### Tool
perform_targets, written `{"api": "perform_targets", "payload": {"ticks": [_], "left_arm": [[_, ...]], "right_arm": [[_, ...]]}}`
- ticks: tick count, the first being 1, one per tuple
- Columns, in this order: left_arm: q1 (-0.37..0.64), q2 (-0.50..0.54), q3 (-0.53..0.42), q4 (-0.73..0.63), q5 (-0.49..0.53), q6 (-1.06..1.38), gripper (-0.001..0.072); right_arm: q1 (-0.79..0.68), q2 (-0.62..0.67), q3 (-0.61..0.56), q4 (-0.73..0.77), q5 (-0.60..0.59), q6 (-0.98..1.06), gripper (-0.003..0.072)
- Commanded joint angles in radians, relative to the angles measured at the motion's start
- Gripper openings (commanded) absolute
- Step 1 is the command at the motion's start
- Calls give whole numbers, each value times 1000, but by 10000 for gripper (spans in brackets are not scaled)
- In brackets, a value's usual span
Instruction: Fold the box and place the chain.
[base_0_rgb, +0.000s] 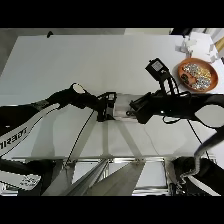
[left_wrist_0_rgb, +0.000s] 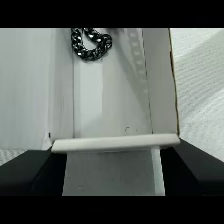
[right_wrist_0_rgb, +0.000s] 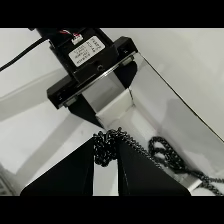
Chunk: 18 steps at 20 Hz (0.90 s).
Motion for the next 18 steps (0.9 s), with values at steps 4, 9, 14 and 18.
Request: {"api": "perform_targets", "payload": {"ticks": [4,9,14,18], "left_arm": [[1,0,0,0,0,0,251],[1,0,0,0,0,0,251],[1,0,0,0,0,0,251],[1,0,0,0,0,0,251]], "right_arm": [[17,-144,-23,-7,-51,4,15],[17,-276,-56,-6,-76,4,24],[17,-323,-57,-2,-146,4,133],[3,-317,-57,-2,-136,4,331]]}}
